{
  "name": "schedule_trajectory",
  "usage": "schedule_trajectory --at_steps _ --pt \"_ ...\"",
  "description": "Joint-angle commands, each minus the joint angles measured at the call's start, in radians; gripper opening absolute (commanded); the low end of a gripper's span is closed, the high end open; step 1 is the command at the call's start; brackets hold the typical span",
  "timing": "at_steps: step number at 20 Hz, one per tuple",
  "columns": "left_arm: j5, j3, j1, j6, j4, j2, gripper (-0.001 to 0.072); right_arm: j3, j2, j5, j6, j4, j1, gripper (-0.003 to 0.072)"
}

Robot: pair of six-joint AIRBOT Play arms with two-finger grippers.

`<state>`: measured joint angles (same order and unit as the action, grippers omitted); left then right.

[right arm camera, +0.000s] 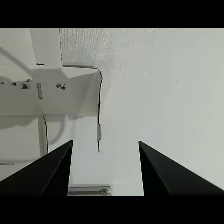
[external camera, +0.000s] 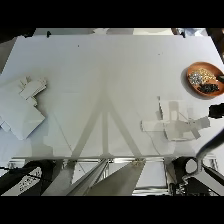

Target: Fold the box and place the chain.

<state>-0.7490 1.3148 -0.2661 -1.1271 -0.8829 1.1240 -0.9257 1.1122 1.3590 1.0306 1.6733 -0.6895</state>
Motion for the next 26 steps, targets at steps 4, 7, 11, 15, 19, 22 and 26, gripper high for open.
schedule_trajectory --at_steps 4,7,11,15,19,22,26 --pt "0.0 0.001 0.0 0.0 0.0 0.001 0.0694 0.002 0.076 0.064 -0.041 -0.057 -0.046 0.0461" --pt "0.0 0.001 0.0 0.0 0.0 0.001 0.0694 0.002 0.151 0.061 -0.032 -0.055 -0.046 0.046" --pt "0.0 0.001 0.0 0.0 0.0 0.001 0.0694 0.002 0.233 -0.032 0.013 -0.055 -0.046 0.0395" --pt "0.0 0.001 0.0 0.0 0.0 0.001 0.0694 0.002 0.284 -0.035 0.005 -0.071 -0.046 0.0018" --pt "0.0 0.001 -0.001 0.0 0.0 0.001 0.0694 0.001 0.273 0.043 -0.067 -0.15 -0.045 0.0019" --pt "0.0 0.001 0.0 0.0 0.0 0.001 0.0694 -0.002 0.217 0.038 -0.135 -0.354 -0.045 0.0018" --pt "0.0 0.001 0.0 0.0 0.0 0.001 0.0694 -0.002 0.146 0.045 -0.221 -0.667 -0.045 0.0018"
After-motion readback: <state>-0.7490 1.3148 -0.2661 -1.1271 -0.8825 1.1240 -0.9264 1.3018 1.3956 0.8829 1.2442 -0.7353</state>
